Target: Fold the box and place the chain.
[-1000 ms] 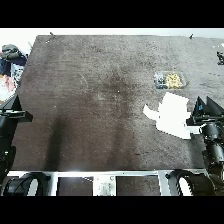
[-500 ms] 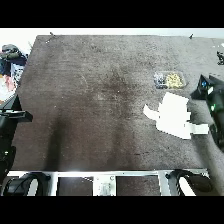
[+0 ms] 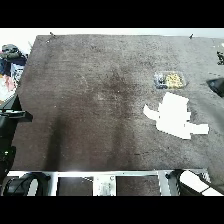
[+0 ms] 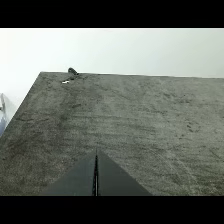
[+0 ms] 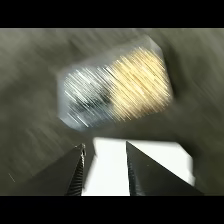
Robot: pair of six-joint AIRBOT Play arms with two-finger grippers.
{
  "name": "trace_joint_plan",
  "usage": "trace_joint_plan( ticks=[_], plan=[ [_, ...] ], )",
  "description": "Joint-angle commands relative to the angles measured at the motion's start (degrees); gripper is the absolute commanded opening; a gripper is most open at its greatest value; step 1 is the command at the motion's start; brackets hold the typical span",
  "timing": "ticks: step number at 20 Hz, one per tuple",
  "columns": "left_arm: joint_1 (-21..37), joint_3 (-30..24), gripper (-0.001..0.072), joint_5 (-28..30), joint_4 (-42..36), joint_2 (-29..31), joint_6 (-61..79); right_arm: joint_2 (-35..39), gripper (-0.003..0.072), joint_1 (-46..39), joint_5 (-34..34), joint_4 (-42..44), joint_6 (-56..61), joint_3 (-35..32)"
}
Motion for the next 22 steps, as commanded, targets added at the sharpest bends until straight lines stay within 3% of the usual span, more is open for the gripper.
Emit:
trace_joint_plan(
  ticks=[1, 2, 4, 7, 14, 22],
  plan=[
    [0.04, -0.02, 0.0011, 0.02, 0.00, 0.04, 0.00, -7.43, 0.0309, -10.71, 20.04, -19.06, 11.56, 9.03],
    [0.04, -0.02, 0.0011, 0.00, 0.00, 0.04, 0.00, -8.94, 0.0309, -11.98, 23.02, -21.68, 11.56, 10.47],
    [0.04, -0.02, 0.0010, 0.02, 0.00, 0.04, 0.00, -11.43, 0.0485, -13.29, 27.47, -26.58, 11.10, 11.98],
    [0.04, -0.02, 0.0011, 0.02, 0.00, 0.04, 0.00, -14.12, 0.0483, -13.68, 30.38, -30.58, 6.95, 12.13],
    [0.04, -0.02, 0.0011, 0.02, 0.00, 0.04, 0.00, -20.06, 0.0464, -13.55, 30.77, -30.29, 3.96, 12.07],
    [0.04, -0.02, 0.0010, 0.00, 0.00, 0.04, 0.00, -27.80, 0.0462, -13.25, 31.04, -25.46, -2.51, 8.57]
  ],
)
